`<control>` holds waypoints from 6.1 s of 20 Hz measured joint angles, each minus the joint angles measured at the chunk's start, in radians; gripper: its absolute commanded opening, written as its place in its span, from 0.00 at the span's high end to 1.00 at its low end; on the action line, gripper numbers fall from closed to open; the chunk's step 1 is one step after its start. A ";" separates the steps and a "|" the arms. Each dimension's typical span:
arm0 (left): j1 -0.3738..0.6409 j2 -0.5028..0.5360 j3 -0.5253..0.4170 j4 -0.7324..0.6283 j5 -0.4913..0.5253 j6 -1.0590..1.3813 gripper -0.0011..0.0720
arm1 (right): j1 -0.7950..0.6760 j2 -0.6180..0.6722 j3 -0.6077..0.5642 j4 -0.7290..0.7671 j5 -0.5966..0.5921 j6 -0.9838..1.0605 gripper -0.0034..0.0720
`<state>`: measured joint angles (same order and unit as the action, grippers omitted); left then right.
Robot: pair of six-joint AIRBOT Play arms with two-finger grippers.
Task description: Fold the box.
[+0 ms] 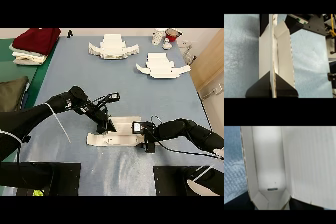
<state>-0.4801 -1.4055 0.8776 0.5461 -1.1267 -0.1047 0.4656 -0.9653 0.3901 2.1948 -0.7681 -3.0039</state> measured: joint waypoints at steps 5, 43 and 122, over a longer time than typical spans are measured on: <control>0.000 0.000 0.000 0.000 0.000 0.000 0.96 | 0.000 0.000 0.000 0.000 0.000 0.000 0.38; 0.109 0.182 -0.008 0.202 -0.319 -0.683 0.96 | 0.000 0.000 0.000 0.000 0.000 0.000 0.38; -0.086 0.341 -0.387 0.027 0.340 0.240 0.51 | 0.000 0.000 0.000 0.000 0.000 0.000 0.38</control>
<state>-0.5659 -1.0641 0.4904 0.5732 -0.7864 0.1356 0.4656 -0.9657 0.3901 2.1944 -0.7677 -3.0043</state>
